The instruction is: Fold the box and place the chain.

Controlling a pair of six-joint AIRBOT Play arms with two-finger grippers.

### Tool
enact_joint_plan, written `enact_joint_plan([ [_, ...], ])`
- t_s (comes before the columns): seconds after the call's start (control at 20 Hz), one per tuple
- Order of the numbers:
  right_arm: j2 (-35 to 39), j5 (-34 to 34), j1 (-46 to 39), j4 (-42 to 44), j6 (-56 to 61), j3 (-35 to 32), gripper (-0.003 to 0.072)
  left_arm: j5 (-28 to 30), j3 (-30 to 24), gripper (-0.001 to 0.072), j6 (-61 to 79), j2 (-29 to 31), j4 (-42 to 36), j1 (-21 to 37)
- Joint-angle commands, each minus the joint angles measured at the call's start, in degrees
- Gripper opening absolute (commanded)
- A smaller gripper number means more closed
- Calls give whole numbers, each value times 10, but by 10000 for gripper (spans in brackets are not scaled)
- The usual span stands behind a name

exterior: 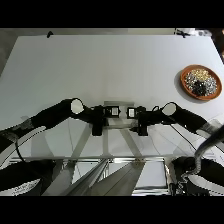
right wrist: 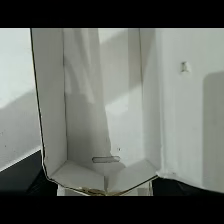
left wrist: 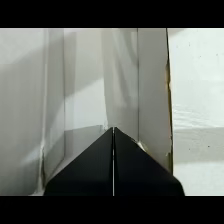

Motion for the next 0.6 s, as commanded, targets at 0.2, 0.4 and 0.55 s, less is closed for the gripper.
enact_joint_plan([
  [0.2, 0, 3, 0, -2, 2, 0, 294, -88, 0, 136, -153, 118, 106, 93],
  [0.4, 0, 3, 0, -2, 2, 0, 294, -195, -14, 154, -194, 177, 113, 163],
  [0.55, 0, 3, 0, -2, 2, 0, 294, -200, -52, 150, -240, 218, 113, 211],
])
